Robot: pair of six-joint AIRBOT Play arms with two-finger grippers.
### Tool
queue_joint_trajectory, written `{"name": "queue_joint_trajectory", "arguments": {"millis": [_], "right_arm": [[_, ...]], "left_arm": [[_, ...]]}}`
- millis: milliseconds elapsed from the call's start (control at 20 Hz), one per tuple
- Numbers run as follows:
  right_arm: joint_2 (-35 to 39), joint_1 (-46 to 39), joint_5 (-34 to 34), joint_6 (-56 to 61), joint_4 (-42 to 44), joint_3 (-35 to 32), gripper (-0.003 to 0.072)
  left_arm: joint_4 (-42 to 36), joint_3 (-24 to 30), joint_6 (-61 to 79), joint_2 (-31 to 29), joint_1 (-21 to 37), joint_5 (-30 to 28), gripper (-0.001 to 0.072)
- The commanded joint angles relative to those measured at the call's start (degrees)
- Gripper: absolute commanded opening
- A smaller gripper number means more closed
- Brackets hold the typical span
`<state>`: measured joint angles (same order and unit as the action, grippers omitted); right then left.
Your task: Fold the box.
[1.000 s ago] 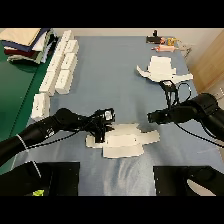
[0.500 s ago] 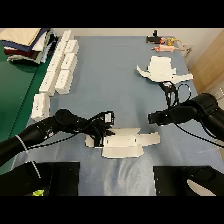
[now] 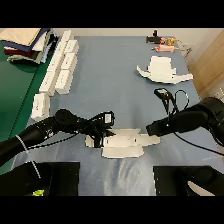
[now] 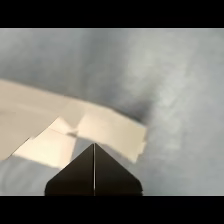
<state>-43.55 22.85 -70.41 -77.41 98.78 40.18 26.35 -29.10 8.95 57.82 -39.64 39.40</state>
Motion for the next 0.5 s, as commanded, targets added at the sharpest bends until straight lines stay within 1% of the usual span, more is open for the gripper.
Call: {"name": "queue_joint_trajectory", "arguments": {"millis": [0, 100, 150, 200, 250, 300, 350, 400, 450], "right_arm": [[4.44, 11.1, -4.57, -0.79, 3.41, -1.53, 0.0], [5.2, 22.38, -1.81, -3.3, 2.89, -4.0, -0.0001], [5.27, 28.55, -0.07, -3.34, 0.87, -5.33, -0.0001], [5.29, 35.17, 2.03, -3.56, -2.91, -6.93, 0.0], [5.2, 40.5, 3.61, -4.31, -7.08, -8.37, 0.0037], [4.74, 44.92, 5.14, -4.35, -12.61, -9.9, 0.0342], [3.98, 47.6, 6.97, -4.33, -17.75, -11.23, 0.0591], [2.84, 49.22, 9.27, -4.28, -21.97, -12.5, 0.066], [1.53, 49.66, 11.54, -4.07, -24.11, -13.35, 0.066]], "left_arm": [[0.04, 0.0, 0.07, 0.04, -0.02, 0.04, 0.0013], [0.04, 0.0, 0.07, 0.04, 0.0, 0.04, 0.0013], [0.04, 0.0, 0.07, 0.04, -0.02, 0.02, 0.0013], [0.04, 0.0, 0.07, 0.04, -0.02, 0.04, 0.0013], [0.04, 0.0, 0.07, 0.04, 0.0, 0.04, 0.0013], [0.04, 0.0, 0.07, 0.04, -0.02, 0.04, 0.0014], [0.04, 0.0, 0.07, 0.04, -0.02, 0.04, 0.0013], [0.04, 0.0, 0.07, 0.04, -0.02, 0.04, 0.0013], [0.04, 0.0, 0.07, 0.04, -0.02, 0.07, 0.0014]]}}
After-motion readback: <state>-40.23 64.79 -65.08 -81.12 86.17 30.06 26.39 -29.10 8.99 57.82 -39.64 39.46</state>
